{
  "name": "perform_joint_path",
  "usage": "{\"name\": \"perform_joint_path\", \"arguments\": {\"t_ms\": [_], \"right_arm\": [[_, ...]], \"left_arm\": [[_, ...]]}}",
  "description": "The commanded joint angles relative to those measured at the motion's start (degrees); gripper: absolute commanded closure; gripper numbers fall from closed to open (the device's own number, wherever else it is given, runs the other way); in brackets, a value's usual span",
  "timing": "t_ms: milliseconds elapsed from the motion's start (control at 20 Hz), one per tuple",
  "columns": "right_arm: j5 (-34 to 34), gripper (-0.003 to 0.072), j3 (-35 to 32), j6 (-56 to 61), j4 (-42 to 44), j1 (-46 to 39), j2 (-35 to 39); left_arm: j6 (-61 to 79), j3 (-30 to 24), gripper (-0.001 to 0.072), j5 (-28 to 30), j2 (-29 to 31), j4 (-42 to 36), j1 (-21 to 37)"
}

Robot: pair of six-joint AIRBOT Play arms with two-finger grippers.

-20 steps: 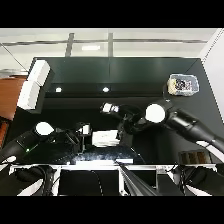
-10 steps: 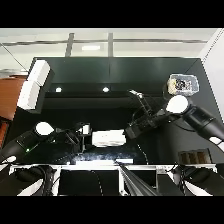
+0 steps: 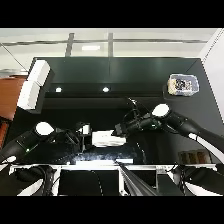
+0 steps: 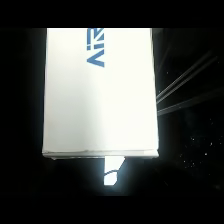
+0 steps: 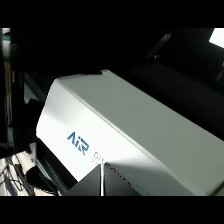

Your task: Fold the box and place the chain.

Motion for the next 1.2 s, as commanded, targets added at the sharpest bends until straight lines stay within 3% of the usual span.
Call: {"name": "perform_joint_path", "arguments": {"t_ms": [0, 450, 700, 750, 800, 850, 1000, 1150], "right_arm": [[-1.9, 0.0658, -0.2, 0.1, -0.6, 0.5, -1.7], [-2.8, 0.0658, -0.2, 0.0, -1.2, 1.5, -2.1], [1.6, 0.0658, 2.8, -1.4, -0.9, -2.4, 1.1], [1.4, 0.0658, 3.4, -1.4, -1.0, -4.5, 3.1], [1.6, 0.0658, 3.8, -1.3, -1.0, -7.3, 5.6], [2.1, 0.0658, 3.8, -1.3, -1.0, -10.2, 8.0], [5.9, 0.0658, 3.8, -1.3, -2.6, -19.5, 14.6], [9.8, 0.0658, 3.8, -1.3, -4.9, -27.3, 19.1]], "left_arm": [[0.0, 0.0, 0.0225, 0.0, 0.0, -0.2, 0.0], [0.0, 0.0, 0.0224, 0.0, 0.0, -0.2, 0.0], [-0.2, 0.0, 0.0211, -0.1, 0.0, -0.2, 0.0], [-0.5, 0.0, 0.0169, -0.1, 0.0, -0.1, 0.0], [-1.2, 0.0, 0.0058, -0.5, 0.2, -0.2, 0.0], [-2.8, 0.0, -0.0008, -0.6, 0.7, 0.0, 0.0], [-9.7, 0.1, -0.0008, -1.3, 3.8, 7.3, 0.1], [-19.5, 0.4, -0.0008, -4.8, 10.6, 16.8, 0.4]]}}
